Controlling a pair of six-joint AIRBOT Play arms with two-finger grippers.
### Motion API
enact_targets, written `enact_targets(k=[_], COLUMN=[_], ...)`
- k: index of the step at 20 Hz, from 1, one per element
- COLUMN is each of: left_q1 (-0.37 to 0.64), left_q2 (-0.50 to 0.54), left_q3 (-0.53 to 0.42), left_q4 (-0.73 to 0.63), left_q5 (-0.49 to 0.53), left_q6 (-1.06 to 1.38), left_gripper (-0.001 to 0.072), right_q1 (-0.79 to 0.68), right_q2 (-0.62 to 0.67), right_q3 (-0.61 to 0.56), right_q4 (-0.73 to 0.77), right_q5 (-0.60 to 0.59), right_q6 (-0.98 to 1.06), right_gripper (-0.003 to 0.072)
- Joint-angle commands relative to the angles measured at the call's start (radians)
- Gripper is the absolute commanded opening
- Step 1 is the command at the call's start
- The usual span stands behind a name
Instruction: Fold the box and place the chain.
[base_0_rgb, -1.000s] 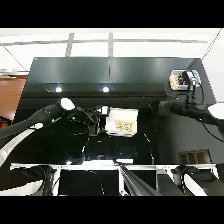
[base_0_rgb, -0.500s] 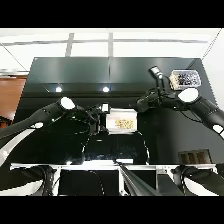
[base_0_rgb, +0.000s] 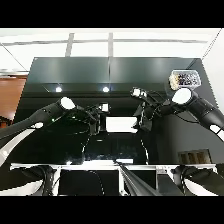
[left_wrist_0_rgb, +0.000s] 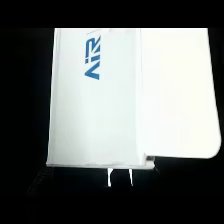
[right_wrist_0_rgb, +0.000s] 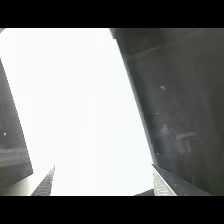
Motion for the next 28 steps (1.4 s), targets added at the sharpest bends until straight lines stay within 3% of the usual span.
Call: enact_targets(k=[1,7,8,9,10,11,13,15,28], left_q1=[0.000,-0.001,-0.001,-0.001,-0.001,-0.001,-0.001,-0.001,-0.001], left_q2=[0.000,0.000,0.000,0.000,0.000,0.000,0.000,0.000,0.000], left_q3=[0.001,0.001,0.001,0.001,0.001,0.001,0.001,0.001,0.001], left_q4=[0.000,0.000,0.000,0.000,0.000,0.000,0.000,0.000,0.000], left_q5=[-0.003,-0.006,-0.006,-0.006,-0.006,-0.006,-0.006,-0.006,-0.014], left_q6=[0.002,0.002,0.001,0.002,0.002,0.002,0.002,0.002,0.002], left_gripper=[0.0421,0.0421,0.0421,0.0421,0.0421,0.0421,0.0421,0.0421,0.0421], right_q1=[0.035,0.035,0.035,0.035,0.035,0.035,0.035,0.035,0.036], right_q2=[-0.001,-0.001,-0.001,-0.001,-0.001,-0.001,-0.001,-0.001,0.016], right_q3=[0.000,0.000,0.000,0.000,0.000,0.000,0.000,0.000,0.002], right_q4=[-0.016,-0.010,-0.008,-0.008,-0.008,-0.008,-0.008,-0.008,-0.006], right_q5=[0.014,-0.025,-0.026,-0.025,-0.021,-0.021,-0.022,-0.026,-0.034], right_q6=[-0.030,-0.043,-0.043,-0.043,-0.042,-0.039,-0.036,-0.036,-0.016], right_gripper=[0.0711,0.0711,0.0683,0.0551,0.0515,0.0424,0.0414,0.0253,0.0258])
